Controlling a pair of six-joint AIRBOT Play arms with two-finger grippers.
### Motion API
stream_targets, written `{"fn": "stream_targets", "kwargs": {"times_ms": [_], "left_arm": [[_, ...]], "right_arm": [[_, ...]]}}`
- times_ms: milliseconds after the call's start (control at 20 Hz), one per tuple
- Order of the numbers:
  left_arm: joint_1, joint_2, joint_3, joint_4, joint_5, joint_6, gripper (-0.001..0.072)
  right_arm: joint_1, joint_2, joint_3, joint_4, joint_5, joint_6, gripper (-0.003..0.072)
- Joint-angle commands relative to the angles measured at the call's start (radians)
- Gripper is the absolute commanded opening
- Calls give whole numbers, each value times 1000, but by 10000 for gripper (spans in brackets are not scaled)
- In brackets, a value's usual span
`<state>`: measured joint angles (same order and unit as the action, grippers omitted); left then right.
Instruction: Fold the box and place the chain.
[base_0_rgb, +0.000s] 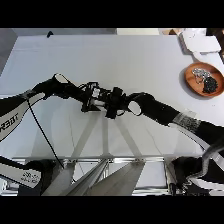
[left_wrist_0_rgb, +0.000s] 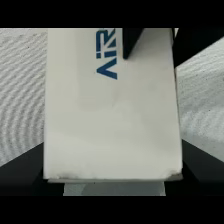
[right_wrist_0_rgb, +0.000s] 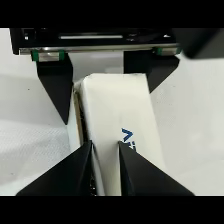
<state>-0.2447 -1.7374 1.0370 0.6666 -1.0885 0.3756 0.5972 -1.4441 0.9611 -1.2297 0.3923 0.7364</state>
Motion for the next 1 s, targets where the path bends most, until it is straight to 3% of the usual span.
{"fn": "stream_targets", "kwargs": {"times_ms": [0, 550, 600, 650, 700, 950], "left_arm": [[0, 0, 0, 0, 0, 2, 333], [0, 0, 0, 0, 0, 2, 333], [0, 0, 0, 0, 0, 2, 333], [0, 0, 0, 0, 0, 2, 333], [0, 0, 0, 0, 0, 2, 333], [0, 0, 0, 0, 0, 2, 333]], "right_arm": [[0, -3, 0, 0, 4, 0, 337], [-4, 143, 0, 7, 92, 87, 348], [-12, 143, 0, 11, 102, 131, 263], [-29, 143, 0, 29, 101, 193, 90], [-54, 142, 0, 77, 93, 260, 34], [-179, 93, -1, 412, 109, 419, 13]]}}
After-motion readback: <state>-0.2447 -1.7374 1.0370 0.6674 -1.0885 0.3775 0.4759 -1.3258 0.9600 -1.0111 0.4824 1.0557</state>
